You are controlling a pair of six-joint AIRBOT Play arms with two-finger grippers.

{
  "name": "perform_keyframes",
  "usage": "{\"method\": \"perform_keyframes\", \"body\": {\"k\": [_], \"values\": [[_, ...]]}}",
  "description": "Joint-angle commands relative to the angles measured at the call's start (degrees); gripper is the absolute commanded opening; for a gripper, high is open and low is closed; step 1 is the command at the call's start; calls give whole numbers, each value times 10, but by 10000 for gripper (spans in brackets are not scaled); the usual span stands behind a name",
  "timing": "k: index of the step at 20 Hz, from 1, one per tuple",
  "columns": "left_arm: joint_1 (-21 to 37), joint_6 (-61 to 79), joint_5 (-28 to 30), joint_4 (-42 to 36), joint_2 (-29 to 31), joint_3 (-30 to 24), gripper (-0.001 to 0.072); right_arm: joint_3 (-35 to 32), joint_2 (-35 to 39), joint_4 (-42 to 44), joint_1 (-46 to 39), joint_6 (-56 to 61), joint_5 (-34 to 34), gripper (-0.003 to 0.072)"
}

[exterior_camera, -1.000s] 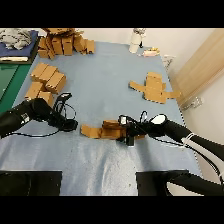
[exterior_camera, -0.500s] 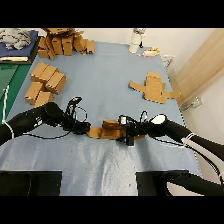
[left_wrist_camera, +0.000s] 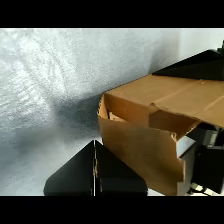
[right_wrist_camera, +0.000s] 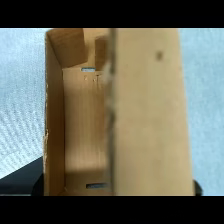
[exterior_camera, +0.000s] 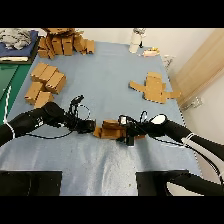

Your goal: Fold the box.

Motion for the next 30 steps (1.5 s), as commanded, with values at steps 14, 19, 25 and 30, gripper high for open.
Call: {"method": "perform_keyframes", "body": {"k": [14,19,25,30], "values": [[0,71,-77,-99,0,0,15,0,0,0,0,0,0,596],[3,52,-75,-94,0,0,15,0,0,0,0,0,2,596],[55,35,-43,-78,-1,0,58,0,0,0,0,0,7,596],[57,30,-26,-89,-28,0,371,0,0,0,0,0,7,596]]}}
